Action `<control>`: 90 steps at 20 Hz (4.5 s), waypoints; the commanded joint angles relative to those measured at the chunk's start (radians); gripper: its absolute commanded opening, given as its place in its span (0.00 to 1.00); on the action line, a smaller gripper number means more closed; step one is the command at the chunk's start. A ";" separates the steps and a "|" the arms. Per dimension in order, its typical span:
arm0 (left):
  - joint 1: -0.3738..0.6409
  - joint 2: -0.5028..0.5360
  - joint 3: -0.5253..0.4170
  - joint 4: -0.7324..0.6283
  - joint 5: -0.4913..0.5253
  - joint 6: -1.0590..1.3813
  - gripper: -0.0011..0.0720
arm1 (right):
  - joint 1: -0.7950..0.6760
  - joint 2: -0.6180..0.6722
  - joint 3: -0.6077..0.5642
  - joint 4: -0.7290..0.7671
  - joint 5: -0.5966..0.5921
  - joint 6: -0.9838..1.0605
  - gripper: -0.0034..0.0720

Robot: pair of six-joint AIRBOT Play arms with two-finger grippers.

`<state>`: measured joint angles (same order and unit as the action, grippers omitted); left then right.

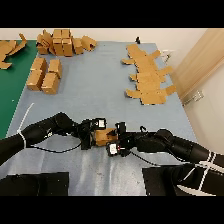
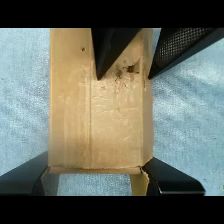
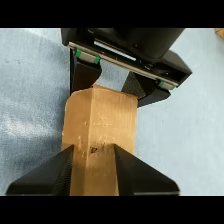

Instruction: Fold the box.

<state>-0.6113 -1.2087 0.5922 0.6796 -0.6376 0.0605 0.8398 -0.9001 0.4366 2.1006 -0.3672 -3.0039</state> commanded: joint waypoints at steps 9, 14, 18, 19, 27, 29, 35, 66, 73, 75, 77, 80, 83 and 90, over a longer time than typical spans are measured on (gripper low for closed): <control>0.000 0.000 0.001 0.000 0.000 0.000 0.72 | 0.003 0.040 0.001 0.001 -0.002 0.000 0.68; 0.000 0.000 0.001 0.000 0.000 0.000 0.72 | 0.001 0.090 0.002 -0.018 0.002 0.000 0.70; 0.000 0.000 0.001 0.000 0.000 0.000 0.72 | 0.001 0.089 0.002 -0.038 0.029 0.000 0.70; 0.000 0.000 0.001 0.000 0.000 0.000 0.72 | 0.001 0.089 0.002 -0.038 0.030 0.000 0.70; 0.000 0.000 0.001 0.000 0.000 0.000 0.72 | 0.001 0.064 0.003 0.010 -0.007 0.040 0.70; 0.000 0.000 0.001 0.000 0.000 0.000 0.72 | -0.008 0.038 0.003 0.010 -0.007 0.076 0.72; 0.000 0.000 0.001 0.000 0.000 0.000 0.72 | -0.011 0.002 0.003 -0.018 0.014 0.082 0.74; 0.000 0.000 0.001 0.000 0.000 0.000 0.72 | -0.008 0.046 0.003 -0.025 0.023 0.082 0.40; 0.000 0.000 0.001 0.000 0.000 0.000 0.72 | -0.008 0.062 0.003 -0.037 0.053 0.081 0.40; 0.000 0.000 0.001 0.000 0.000 0.000 0.72 | -0.008 0.062 0.003 -0.045 0.076 0.081 0.40; 0.000 0.000 0.001 0.000 0.000 0.000 0.72 | -0.008 0.062 0.009 -0.045 0.074 0.081 0.40; 0.000 0.000 0.001 0.000 0.000 0.001 0.72 | -0.008 0.060 0.011 -0.045 0.073 0.081 0.25; 0.000 0.000 0.001 0.000 0.000 0.001 0.72 | -0.008 0.059 0.011 -0.041 0.050 0.082 0.25; 0.000 0.000 0.001 0.000 0.000 0.000 0.72 | -0.008 0.058 0.010 0.010 -0.021 0.084 0.23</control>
<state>-0.6113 -1.2087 0.5922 0.6792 -0.6384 0.0608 0.8303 -0.8421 0.4465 2.0869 -0.3595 -2.9215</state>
